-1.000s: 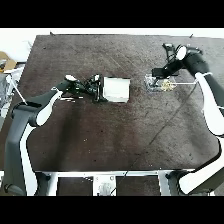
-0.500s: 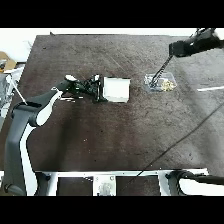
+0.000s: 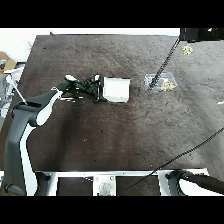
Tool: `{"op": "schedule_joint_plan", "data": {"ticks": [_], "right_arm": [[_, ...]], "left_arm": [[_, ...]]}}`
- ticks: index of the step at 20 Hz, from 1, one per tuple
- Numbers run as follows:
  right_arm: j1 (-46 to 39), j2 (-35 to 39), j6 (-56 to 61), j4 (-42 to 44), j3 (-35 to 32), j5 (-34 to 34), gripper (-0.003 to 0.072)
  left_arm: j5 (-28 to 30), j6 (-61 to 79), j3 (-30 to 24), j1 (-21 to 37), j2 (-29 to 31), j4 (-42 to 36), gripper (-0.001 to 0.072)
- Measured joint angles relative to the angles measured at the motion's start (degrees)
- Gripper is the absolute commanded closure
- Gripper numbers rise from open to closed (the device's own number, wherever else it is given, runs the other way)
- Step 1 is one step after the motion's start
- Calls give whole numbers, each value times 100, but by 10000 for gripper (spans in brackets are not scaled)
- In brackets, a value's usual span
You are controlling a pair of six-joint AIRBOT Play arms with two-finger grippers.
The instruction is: Fold the box and place the chain.
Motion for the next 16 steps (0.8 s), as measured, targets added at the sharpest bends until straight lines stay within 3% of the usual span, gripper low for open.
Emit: {"op": "schedule_joint_plan", "data": {"ticks": [7,16], "right_arm": [[0,61,249,-372,-1480,-1655,683],[57,800,157,584,-1582,-2090,682]], "left_arm": [[0,0,0,0,0,0,434],[0,0,0,0,0,0,434]]}}
